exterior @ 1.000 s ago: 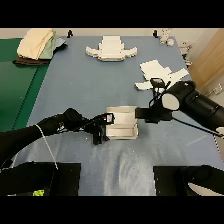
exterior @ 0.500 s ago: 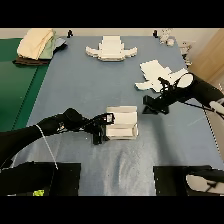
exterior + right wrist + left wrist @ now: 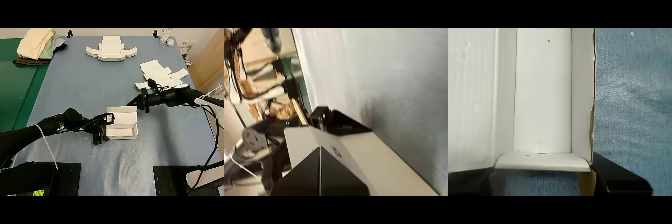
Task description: Fold the box.
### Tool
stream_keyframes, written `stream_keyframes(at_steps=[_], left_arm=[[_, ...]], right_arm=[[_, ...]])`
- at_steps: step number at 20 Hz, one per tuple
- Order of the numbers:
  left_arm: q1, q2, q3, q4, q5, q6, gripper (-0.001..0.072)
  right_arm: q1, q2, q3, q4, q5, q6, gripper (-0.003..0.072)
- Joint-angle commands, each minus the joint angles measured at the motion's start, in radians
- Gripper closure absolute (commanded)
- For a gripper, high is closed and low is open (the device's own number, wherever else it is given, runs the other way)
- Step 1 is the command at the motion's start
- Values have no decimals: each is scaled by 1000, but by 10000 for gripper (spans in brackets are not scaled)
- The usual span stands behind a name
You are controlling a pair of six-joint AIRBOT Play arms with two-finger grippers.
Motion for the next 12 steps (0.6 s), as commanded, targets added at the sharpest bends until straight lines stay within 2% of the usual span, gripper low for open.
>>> stream_keyframes(at_steps=[1,3,7,12], left_arm=[[0,0,1,0,0,0,250],[0,0,1,0,0,0,250],[0,0,1,0,0,0,250],[0,0,1,0,0,0,250]], right_arm=[[72,5,-12,-163,62,-82,684],[125,45,-30,-273,45,-82,684],[216,167,-92,-297,-21,-135,684],[325,377,-177,-356,-301,-252,684]])
